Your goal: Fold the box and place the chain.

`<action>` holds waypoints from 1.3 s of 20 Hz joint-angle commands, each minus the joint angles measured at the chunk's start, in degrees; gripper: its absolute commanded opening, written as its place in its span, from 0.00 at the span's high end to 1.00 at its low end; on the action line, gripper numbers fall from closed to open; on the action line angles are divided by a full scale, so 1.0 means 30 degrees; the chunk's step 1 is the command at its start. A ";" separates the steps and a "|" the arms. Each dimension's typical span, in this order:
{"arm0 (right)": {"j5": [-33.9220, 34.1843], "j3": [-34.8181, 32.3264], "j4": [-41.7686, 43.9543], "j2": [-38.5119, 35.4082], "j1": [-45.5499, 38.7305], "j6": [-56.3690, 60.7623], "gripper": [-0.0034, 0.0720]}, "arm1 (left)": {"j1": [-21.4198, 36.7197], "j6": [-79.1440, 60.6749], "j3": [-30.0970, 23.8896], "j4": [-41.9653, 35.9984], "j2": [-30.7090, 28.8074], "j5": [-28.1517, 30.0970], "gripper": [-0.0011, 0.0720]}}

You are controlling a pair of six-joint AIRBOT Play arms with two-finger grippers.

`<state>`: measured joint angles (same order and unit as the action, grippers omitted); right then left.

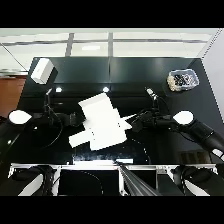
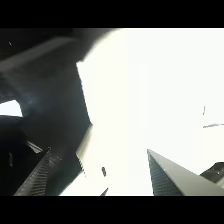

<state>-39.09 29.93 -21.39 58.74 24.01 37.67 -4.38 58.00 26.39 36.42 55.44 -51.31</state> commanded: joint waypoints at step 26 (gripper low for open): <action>-0.2528 0.0962 -0.0619 -0.0197 -0.1851 0.0219 0.03 | 0.0510 -1.6342 0.1931 -0.4350 0.7140 -0.5158 0.95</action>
<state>-40.97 31.03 -21.67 58.50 22.06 38.41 -2.90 10.52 30.85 23.16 76.88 -66.87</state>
